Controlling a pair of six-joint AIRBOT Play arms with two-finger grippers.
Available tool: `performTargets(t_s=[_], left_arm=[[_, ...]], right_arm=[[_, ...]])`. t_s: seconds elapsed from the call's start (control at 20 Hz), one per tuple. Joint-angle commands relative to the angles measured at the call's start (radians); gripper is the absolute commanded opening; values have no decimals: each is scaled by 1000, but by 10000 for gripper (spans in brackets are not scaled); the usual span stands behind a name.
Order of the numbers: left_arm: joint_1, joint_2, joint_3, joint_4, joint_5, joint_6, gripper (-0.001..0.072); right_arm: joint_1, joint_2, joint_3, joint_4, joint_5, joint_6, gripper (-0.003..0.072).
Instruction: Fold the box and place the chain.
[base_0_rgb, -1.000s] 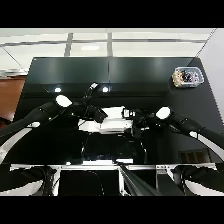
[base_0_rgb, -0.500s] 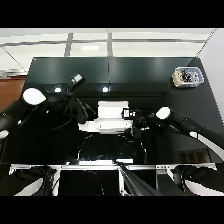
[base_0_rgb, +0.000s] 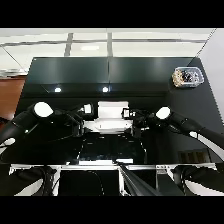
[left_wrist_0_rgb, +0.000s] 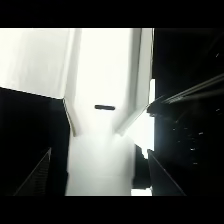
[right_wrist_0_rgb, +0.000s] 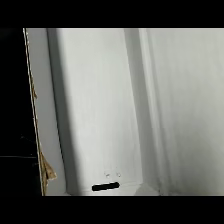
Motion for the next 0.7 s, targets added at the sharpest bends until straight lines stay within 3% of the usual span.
performTargets(t_s=[0.0,0.3,0.35,0.4,0.45,0.65], left_arm=[[-61,-55,27,50,113,50,701],[-109,-110,54,50,69,35,687],[-109,-110,54,50,71,11,575],[-109,-110,54,50,70,-7,343],[-112,-110,54,47,69,-8,161],[-113,-115,53,-68,68,-8,159]], right_arm=[[1,0,1,0,0,1,241],[1,0,1,0,0,1,241],[1,0,1,0,0,1,241],[1,0,1,0,0,1,241],[1,0,1,0,0,1,241],[1,0,1,0,0,1,241]])
